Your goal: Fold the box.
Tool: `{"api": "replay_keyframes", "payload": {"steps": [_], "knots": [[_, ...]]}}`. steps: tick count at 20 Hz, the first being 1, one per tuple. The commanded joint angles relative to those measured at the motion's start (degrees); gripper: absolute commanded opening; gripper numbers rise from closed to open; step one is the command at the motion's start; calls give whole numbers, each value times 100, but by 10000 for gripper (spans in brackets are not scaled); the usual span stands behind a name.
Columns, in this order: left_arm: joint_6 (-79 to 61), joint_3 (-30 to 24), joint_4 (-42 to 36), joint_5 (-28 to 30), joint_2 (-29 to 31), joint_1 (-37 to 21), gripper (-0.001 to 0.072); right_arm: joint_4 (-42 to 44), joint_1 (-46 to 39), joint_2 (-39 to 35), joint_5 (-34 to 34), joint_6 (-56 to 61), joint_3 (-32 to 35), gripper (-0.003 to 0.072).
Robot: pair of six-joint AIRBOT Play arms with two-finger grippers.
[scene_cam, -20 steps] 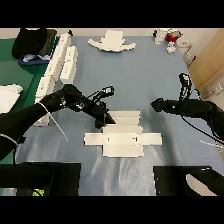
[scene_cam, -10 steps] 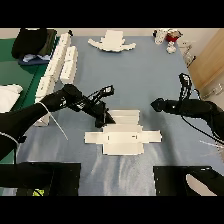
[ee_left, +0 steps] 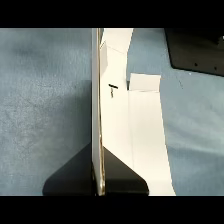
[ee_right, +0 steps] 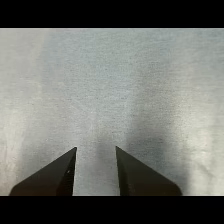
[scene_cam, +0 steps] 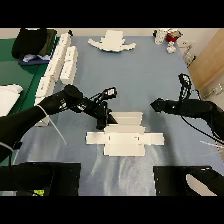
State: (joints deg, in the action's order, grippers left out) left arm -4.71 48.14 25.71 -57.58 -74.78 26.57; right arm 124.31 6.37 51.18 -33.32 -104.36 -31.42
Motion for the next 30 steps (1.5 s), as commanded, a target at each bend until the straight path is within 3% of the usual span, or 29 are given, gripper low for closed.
{"api": "replay_keyframes", "payload": {"steps": [1, 6, 10, 19, 25, 30], "knots": [[-278, -367, -2, 802, 570, 195, 8, -2, 4, -4, -17, 0, -4, 387], [-979, -1305, -431, 1847, 1495, 575, 8, -2, 4, -4, -13, 0, -4, 386], [-1309, -1698, -553, 2406, 1587, 1021, 12, 0, 4, -4, -15, -2, -2, 385], [-1307, -1705, -511, 2616, 1298, 1032, 14, 24, 15, -4, -17, 0, -2, 385], [-1220, -1698, -511, 1941, 1296, 713, 13, 24, 13, -4, -17, 0, -2, 385], [-1220, -1604, -507, 1792, 1296, 621, 13, 28, 13, -4, -17, 0, -4, 385]]}}
